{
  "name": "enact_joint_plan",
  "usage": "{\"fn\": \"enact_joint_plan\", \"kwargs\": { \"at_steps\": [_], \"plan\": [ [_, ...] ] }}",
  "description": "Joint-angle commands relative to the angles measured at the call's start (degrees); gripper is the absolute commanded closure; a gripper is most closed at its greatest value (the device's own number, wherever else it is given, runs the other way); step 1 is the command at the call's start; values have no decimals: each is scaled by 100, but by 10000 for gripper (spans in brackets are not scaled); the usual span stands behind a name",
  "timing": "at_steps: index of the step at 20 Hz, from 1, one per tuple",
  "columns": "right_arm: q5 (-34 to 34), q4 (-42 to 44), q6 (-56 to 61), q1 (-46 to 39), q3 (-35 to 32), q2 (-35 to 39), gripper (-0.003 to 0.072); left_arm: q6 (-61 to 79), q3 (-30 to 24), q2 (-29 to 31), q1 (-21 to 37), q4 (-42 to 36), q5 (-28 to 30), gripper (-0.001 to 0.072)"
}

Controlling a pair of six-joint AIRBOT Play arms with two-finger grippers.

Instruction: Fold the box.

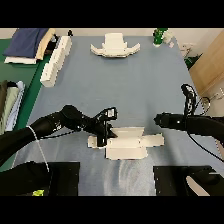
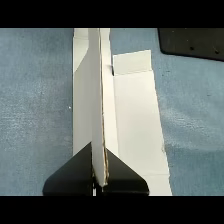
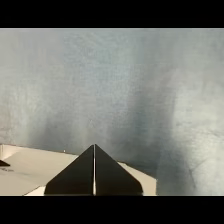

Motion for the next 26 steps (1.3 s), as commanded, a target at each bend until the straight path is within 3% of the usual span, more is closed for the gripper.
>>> {"fn": "enact_joint_plan", "kwargs": {
  "at_steps": [1,6,9,12,14,15,16,17,19,22,26],
  "plan": [
    [-586,192,-227,4,2,9,682,-9,9,4,7,2,63,698],
    [-2208,496,-483,72,0,603,683,-9,9,4,7,2,59,698],
    [-2909,586,-1266,684,-2,1215,684,-9,9,4,7,2,59,698],
    [-2922,669,-2385,1775,-160,1399,683,-9,9,4,7,2,59,698],
    [-2503,662,-3091,2686,-315,1154,663,-9,9,4,7,2,59,698],
    [-2218,581,-3473,3117,-382,957,453,-9,9,4,7,2,59,698],
    [-1843,341,-3834,3543,-446,697,152,-9,9,4,4,2,57,698],
    [-1475,2,-4019,3882,-476,415,41,-9,9,4,4,2,57,698],
    [-734,-835,-4022,4354,-474,-243,34,-9,9,4,4,2,57,698],
    [-61,-1180,-4017,4559,-474,-1008,34,-9,9,4,4,2,57,698],
    [339,-1696,-3536,4572,-472,-1207,34,-9,9,4,4,2,57,698]
  ]
}}
